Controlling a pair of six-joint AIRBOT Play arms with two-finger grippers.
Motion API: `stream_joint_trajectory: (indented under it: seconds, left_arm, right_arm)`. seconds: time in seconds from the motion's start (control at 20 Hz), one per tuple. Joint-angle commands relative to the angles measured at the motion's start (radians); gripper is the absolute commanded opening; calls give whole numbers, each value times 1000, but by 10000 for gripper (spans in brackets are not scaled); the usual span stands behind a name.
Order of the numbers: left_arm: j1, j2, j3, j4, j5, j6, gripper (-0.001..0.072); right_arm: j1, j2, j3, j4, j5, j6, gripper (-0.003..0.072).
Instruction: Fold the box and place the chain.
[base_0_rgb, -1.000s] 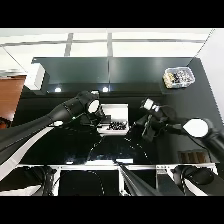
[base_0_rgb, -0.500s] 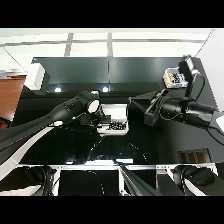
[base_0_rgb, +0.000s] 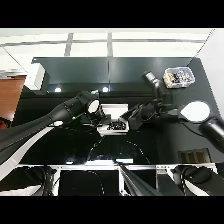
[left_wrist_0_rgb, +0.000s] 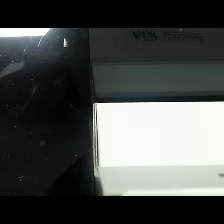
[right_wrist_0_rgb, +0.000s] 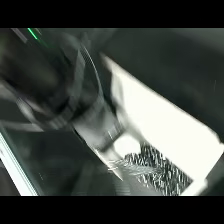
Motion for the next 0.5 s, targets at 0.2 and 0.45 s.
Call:
stream_joint_trajectory:
  seconds: [0.2, 0.45]
  left_arm:
    - [1, 0, 0, -1, -9, 0, 25]
    - [1, 1, 0, -4, -13, -1, 402]
  right_arm:
    - [-192, 76, -17, -165, 298, 89, 339]
    - [-326, 131, -18, -249, 439, 92, 338]
